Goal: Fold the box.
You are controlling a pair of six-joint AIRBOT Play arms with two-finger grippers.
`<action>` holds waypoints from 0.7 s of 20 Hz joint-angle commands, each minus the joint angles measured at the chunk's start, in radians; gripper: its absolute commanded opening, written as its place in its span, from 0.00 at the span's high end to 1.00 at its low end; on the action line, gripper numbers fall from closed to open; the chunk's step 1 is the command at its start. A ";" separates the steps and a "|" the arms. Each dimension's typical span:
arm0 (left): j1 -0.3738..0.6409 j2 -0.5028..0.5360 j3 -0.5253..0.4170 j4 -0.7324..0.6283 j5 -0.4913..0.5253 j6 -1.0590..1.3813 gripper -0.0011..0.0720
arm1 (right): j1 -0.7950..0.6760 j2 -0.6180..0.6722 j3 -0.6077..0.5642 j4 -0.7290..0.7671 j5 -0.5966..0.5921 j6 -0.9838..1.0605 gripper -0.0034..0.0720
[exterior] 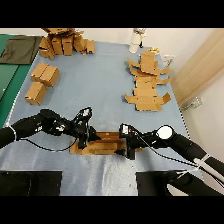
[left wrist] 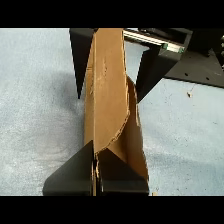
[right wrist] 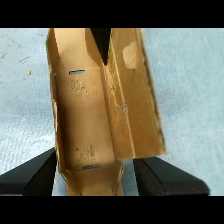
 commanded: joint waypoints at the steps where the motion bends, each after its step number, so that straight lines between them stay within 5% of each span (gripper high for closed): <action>1: 0.000 0.000 0.001 0.000 0.000 0.000 0.97 | -0.001 0.000 -0.001 -0.007 0.014 0.047 0.00; 14: 0.000 0.000 0.001 0.000 0.000 0.000 0.97 | 0.023 -0.049 -0.003 -0.040 0.011 0.045 0.00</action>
